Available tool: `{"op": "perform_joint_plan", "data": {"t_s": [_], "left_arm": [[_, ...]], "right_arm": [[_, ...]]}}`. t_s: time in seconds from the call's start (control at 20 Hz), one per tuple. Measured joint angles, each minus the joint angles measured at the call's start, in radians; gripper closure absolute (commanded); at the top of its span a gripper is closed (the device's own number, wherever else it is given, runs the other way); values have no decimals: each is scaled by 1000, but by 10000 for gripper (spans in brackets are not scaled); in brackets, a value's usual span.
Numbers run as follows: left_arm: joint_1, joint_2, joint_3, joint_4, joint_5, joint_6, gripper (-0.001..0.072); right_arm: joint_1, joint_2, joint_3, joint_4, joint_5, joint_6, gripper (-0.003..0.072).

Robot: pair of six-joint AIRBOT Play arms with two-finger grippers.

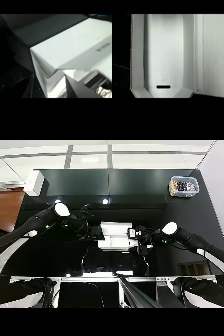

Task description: Fold the box and place the chain.

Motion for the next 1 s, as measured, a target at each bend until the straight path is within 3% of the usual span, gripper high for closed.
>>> {"op": "perform_joint_plan", "data": {"t_s": [0.4,1.0], "left_arm": [[-154,0,16,217,85,-257,257],[-372,-26,166,646,24,-782,313]], "right_arm": [[0,0,0,0,1,0,215],[0,0,0,0,1,0,215]]}}
